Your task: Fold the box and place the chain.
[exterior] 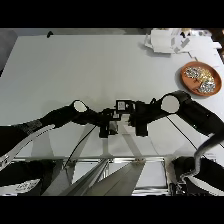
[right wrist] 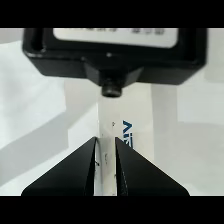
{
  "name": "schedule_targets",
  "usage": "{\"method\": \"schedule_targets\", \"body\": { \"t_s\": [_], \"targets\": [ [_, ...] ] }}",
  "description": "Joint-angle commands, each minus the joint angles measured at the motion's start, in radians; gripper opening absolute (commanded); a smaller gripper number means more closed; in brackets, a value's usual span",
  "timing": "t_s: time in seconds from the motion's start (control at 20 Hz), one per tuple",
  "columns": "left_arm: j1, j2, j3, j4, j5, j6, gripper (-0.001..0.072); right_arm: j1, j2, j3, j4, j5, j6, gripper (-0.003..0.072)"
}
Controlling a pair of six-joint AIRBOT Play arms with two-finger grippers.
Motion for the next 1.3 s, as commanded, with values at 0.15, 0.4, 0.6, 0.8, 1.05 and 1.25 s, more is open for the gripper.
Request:
{"method": "schedule_targets", "body": {
  "t_s": [0.15, 0.4, 0.6, 0.8, 1.05, 1.25],
  "targets": [
    [0.000, 0.000, 0.000, -0.002, 0.004, -0.001, 0.0150, 0.000, 0.014, -0.004, 0.005, -0.061, 0.004, 0.0111],
    [0.000, 0.000, 0.000, -0.002, 0.004, -0.001, 0.0150, 0.000, 0.014, -0.052, 0.003, -0.120, -0.004, 0.0113],
    [0.000, 0.000, 0.000, -0.002, 0.004, -0.001, 0.0150, 0.000, 0.014, -0.053, 0.004, -0.096, -0.004, 0.0114],
    [0.000, 0.000, 0.000, -0.002, 0.004, -0.001, 0.0150, 0.000, 0.016, -0.053, 0.005, -0.017, -0.004, 0.0135],
    [0.000, 0.000, 0.000, -0.002, 0.004, -0.001, 0.0150, 0.000, 0.018, -0.053, 0.014, 0.046, -0.004, 0.0185],
    [0.000, 0.000, 0.000, -0.002, 0.004, -0.001, 0.0150, 0.000, 0.019, -0.053, 0.040, 0.050, -0.004, 0.0277]
  ]
}}
